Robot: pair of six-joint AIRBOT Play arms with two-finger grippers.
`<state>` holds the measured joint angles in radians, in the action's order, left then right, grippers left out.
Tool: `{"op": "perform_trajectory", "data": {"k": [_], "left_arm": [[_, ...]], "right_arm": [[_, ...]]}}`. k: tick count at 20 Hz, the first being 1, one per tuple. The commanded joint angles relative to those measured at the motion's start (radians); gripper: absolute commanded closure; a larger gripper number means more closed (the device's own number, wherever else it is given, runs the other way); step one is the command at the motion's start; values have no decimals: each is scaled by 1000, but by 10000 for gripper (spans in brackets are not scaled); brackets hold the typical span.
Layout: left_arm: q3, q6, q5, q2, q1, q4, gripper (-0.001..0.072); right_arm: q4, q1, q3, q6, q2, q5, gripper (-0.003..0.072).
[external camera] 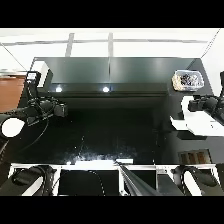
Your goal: Fold the box and place the chain.
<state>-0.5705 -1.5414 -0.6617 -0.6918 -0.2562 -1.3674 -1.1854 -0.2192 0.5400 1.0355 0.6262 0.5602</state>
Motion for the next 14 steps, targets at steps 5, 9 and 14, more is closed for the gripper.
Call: {"op": "perform_trajectory", "data": {"k": [5, 9, 14], "left_arm": [[0, 0, 0, 0, 0, 0, 680], [0, 0, 0, 0, 0, 0, 680], [0, 0, 0, 0, 0, 0, 680]], "right_arm": [[0, 1, 0, 0, 0, 0, 676], [0, 1, 0, 0, 0, 0, 675], [49, 1, 0, 0, 0, -35, 676]]}}
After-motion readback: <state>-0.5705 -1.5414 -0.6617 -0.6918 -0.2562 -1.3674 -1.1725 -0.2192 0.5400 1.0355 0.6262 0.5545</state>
